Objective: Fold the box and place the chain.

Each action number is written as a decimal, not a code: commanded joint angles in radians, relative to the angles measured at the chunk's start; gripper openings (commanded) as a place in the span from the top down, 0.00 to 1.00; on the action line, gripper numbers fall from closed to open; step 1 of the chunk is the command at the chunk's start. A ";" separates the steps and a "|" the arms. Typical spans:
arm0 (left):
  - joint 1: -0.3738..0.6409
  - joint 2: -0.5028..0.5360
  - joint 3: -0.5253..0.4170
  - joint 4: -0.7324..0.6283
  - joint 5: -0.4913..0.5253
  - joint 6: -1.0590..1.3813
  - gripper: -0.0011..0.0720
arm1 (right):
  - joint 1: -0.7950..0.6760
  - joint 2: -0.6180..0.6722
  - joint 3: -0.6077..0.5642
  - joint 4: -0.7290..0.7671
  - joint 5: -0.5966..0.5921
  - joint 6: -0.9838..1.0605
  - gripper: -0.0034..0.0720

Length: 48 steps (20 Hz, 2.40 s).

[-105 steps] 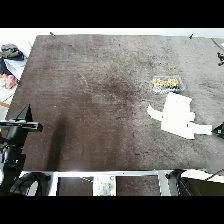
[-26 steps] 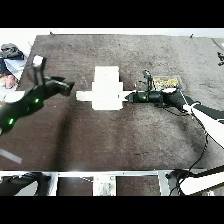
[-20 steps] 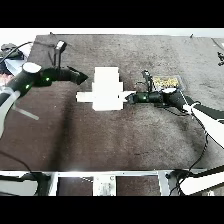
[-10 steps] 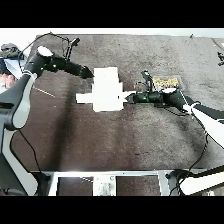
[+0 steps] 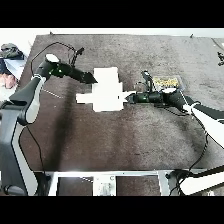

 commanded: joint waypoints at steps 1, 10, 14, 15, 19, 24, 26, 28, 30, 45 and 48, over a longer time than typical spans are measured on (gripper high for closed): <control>-0.016 -0.026 0.005 0.002 -0.006 -0.005 0.23 | 0.001 0.000 0.001 0.000 0.000 0.000 0.98; 0.012 -0.009 0.100 0.058 -0.004 -0.005 0.23 | 0.001 0.000 0.001 0.000 0.001 0.000 0.98; 0.047 -0.008 0.094 0.079 -0.009 -0.048 0.24 | 0.001 0.000 0.001 0.001 0.001 0.000 0.98; 0.046 -0.009 0.080 0.079 -0.009 -0.050 0.24 | 0.001 0.000 0.001 0.001 0.004 0.000 0.98; 0.018 -0.025 0.023 0.064 0.010 0.010 0.24 | 0.001 0.000 0.001 0.001 0.004 0.000 0.98; -0.005 -0.055 0.023 -0.021 -0.021 0.027 0.25 | 0.001 0.000 0.001 0.001 0.004 0.000 0.98; -0.005 -0.069 0.023 -0.016 -0.027 0.025 0.25 | 0.001 0.000 0.001 0.001 0.004 0.000 0.98; -0.005 -0.074 0.023 -0.018 -0.032 0.027 0.35 | 0.001 0.000 0.001 0.001 0.004 0.000 0.98; -0.005 -0.075 0.023 -0.020 -0.046 0.029 0.39 | 0.001 0.000 0.001 0.001 0.004 0.000 0.98; -0.005 -0.076 0.023 -0.079 -0.071 0.135 0.97 | 0.001 0.001 0.001 0.001 0.043 -0.045 0.96; -0.005 -0.076 0.023 -0.096 -0.088 0.294 0.97 | -0.010 0.017 0.001 0.000 0.053 -0.045 0.70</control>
